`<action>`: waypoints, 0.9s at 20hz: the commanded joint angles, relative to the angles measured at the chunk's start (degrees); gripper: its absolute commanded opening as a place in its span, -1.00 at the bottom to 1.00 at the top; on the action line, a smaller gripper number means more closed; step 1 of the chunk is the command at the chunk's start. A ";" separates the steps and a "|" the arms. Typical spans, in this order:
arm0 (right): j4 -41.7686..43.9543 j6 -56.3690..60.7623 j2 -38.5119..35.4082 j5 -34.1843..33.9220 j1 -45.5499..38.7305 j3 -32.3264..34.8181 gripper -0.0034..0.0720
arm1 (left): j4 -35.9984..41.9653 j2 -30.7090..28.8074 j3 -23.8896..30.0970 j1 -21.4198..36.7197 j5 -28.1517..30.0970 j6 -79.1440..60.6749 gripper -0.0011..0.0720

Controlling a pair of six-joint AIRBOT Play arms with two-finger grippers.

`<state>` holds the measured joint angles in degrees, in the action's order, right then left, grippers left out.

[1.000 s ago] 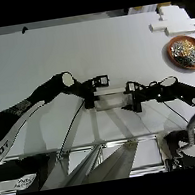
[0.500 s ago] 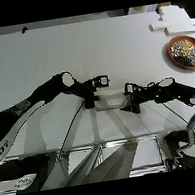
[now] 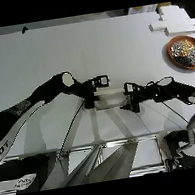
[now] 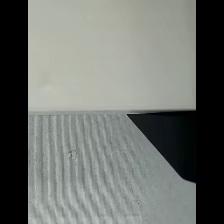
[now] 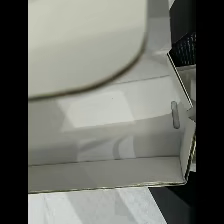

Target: Fold the box and place the chain.

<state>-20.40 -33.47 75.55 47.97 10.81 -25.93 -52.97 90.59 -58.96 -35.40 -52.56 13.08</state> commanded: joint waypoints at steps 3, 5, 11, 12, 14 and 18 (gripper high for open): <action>-0.57 -0.07 1.14 -0.37 0.07 -0.15 0.46 | 0.00 0.00 0.02 0.00 0.00 -0.02 -0.94; -0.76 -0.07 1.14 -0.63 0.07 -0.15 0.46 | 0.00 0.00 0.02 0.00 0.02 -0.02 -0.94; -1.03 -0.07 1.14 -0.70 0.07 -0.15 0.14 | 0.00 0.00 0.02 0.00 0.02 -0.02 -0.94; -1.03 -0.04 1.14 -0.70 0.07 -0.15 0.14 | 0.00 0.00 0.02 0.00 0.02 -0.02 -0.94; -1.01 -0.04 1.14 -0.72 0.07 -0.15 0.15 | 0.00 0.00 0.02 0.00 0.02 -0.02 -0.94; -1.09 -0.02 1.14 -0.59 0.07 -0.13 0.15 | 0.00 0.00 0.02 0.00 0.02 -0.02 -0.94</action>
